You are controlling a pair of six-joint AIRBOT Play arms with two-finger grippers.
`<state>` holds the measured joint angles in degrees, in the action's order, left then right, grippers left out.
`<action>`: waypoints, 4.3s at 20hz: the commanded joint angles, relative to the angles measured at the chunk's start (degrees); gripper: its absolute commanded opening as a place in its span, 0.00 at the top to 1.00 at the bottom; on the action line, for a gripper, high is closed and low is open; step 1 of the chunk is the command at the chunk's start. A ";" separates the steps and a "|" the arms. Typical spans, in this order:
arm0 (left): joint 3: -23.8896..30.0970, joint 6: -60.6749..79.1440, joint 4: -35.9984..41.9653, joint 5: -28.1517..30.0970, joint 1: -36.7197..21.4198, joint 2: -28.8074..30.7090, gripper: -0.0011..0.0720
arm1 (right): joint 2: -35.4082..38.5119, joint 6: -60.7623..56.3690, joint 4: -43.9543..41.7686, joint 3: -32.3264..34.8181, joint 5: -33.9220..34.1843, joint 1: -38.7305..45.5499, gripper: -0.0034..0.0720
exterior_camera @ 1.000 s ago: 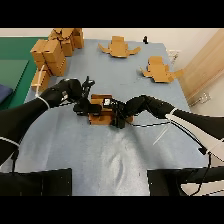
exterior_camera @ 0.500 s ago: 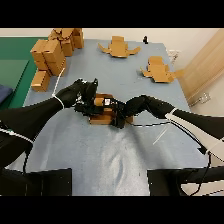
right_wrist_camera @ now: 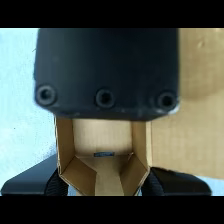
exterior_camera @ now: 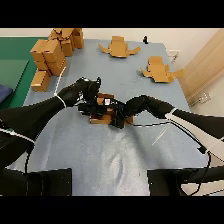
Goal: Fold the box.
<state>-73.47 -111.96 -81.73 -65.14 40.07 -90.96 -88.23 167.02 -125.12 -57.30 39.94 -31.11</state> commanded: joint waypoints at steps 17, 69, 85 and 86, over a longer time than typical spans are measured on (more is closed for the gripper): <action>-3.41 -6.14 -13.68 -6.95 2.86 -3.98 0.68 | -0.02 -0.09 0.11 0.04 0.00 -0.04 0.76; -2.36 2.43 -3.69 -7.76 -2.91 -1.95 0.45 | -0.02 -0.11 0.13 0.04 0.04 -0.04 0.76; -2.32 12.20 2.82 -3.32 -5.09 1.77 0.49 | -0.02 -0.11 0.13 0.04 0.04 -0.04 0.76; -2.29 13.07 3.41 -3.50 -6.14 2.43 0.49 | -0.02 -0.11 0.13 0.04 0.02 -0.04 0.76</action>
<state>-75.75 -101.60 -80.66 -70.13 35.48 -90.61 -88.29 167.04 -124.92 -57.23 39.92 -31.18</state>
